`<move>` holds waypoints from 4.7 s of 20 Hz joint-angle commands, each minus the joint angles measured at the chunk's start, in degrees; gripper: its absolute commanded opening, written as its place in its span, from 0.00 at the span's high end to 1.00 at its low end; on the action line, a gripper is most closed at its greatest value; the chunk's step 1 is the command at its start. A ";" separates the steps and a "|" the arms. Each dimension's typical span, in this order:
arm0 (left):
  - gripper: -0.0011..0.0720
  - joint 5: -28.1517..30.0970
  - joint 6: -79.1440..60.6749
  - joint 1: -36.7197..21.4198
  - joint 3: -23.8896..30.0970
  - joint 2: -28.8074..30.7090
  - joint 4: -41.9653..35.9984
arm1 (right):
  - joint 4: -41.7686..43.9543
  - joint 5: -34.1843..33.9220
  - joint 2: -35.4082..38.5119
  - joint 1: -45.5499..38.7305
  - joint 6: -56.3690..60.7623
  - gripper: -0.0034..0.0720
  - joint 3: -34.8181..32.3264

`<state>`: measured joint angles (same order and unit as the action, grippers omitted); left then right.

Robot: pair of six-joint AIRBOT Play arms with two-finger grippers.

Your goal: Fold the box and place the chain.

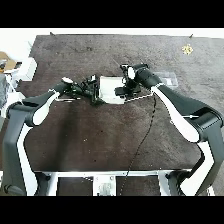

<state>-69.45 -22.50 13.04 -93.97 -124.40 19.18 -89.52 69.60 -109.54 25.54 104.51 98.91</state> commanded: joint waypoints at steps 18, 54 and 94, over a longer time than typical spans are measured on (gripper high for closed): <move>0.14 0.00 0.00 -0.04 -0.02 0.00 0.04 | -4.17 -3.21 -2.67 1.36 11.98 0.76 0.55; 0.14 0.02 0.00 -0.04 -0.02 0.00 0.02 | -0.02 -7.43 4.20 -26.58 -12.39 0.60 0.52; 0.14 0.02 0.00 -0.04 -0.02 0.00 0.04 | 7.30 -12.85 22.77 -23.43 -21.00 0.96 0.59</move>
<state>-69.43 -22.50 12.99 -93.97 -124.40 19.20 -81.97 55.86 -92.55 1.21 84.71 99.46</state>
